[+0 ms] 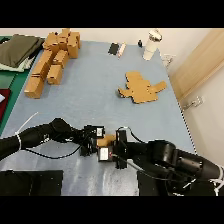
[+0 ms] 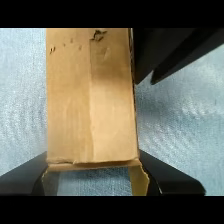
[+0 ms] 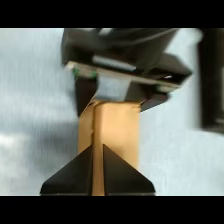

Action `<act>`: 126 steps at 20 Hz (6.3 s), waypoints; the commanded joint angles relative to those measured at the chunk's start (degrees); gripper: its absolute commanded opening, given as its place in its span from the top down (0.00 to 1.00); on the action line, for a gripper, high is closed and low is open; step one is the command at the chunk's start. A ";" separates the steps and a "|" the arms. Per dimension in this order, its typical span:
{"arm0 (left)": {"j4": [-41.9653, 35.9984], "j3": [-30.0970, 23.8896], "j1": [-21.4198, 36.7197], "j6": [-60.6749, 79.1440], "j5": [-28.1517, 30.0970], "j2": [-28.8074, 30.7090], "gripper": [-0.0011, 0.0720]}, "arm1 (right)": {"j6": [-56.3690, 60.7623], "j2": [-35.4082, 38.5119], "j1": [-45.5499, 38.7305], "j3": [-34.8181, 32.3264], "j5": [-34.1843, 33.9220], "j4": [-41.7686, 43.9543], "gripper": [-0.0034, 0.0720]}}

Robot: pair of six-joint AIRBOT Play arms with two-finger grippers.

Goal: Fold the box.

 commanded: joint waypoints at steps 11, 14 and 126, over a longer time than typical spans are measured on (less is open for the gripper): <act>0.00 0.04 -0.02 -0.02 0.09 0.00 0.35 | 87.06 15.65 -1.01 -22.60 39.28 22.05 0.95; 0.00 0.04 -0.02 -0.02 0.07 0.00 0.35 | 91.30 10.45 -1.57 -24.76 49.20 22.03 0.95; 0.57 20.55 46.75 -31.95 22.36 -16.31 0.11 | 66.62 -5.18 -32.57 6.05 -23.98 11.37 0.95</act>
